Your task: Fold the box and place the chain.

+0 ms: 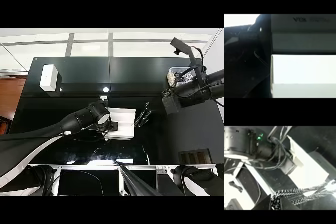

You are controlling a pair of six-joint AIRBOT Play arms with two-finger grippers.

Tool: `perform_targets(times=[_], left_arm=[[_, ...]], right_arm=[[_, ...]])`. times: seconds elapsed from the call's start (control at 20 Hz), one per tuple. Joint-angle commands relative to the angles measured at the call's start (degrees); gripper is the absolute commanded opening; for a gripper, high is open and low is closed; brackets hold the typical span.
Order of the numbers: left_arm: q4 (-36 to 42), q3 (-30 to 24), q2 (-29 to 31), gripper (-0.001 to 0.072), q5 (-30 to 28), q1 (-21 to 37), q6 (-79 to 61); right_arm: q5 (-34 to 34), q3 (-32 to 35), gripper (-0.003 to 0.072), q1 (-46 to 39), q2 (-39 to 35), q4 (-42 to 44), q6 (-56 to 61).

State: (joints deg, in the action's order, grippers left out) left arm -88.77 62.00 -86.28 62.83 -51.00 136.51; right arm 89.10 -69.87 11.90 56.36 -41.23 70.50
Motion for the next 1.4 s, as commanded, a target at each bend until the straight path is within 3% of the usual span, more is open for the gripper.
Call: perform_targets(times=[0.0,0.35,0.55,0.75,1.0,1.2,1.25,1.3,1.35], left_arm=[[-2.6,0.5,-0.1,0.0031,1.9,0.0,2.4],[-1.8,0.5,-1.4,0.0032,1.5,-0.3,3.0],[-1.8,0.5,-1.4,0.0032,1.5,-0.4,3.0],[-1.8,0.5,-1.4,0.0032,1.5,-0.4,3.0],[-1.8,0.5,-1.4,0.0032,1.5,-0.4,3.0],[-1.8,0.5,-1.4,0.0032,1.4,-0.4,3.0],[-1.8,0.5,-1.4,0.0032,1.4,-0.4,3.0],[-1.8,0.5,-1.4,0.0032,1.4,-0.4,3.0],[-1.9,0.5,-1.4,0.0032,1.3,-0.4,3.0]], right_arm=[[0.0,0.0,0.0042,2.6,0.0,0.4,-0.1],[-7.5,0.0,0.0042,8.9,2.3,0.7,-0.2],[-8.3,0.7,0.0042,9.4,5.0,0.7,-0.3],[-11.2,7.2,0.0042,9.8,6.0,0.5,-0.3],[-20.8,18.6,0.0043,9.8,6.1,0.6,-0.9],[-24.9,21.3,0.0043,9.8,6.5,0.5,-1.6],[-25.5,21.3,0.0165,9.7,6.6,0.5,-1.6],[-25.6,21.3,0.0393,9.5,6.6,0.5,-1.6],[-25.1,21.2,0.0455,8.6,6.5,0.5,-1.6]])
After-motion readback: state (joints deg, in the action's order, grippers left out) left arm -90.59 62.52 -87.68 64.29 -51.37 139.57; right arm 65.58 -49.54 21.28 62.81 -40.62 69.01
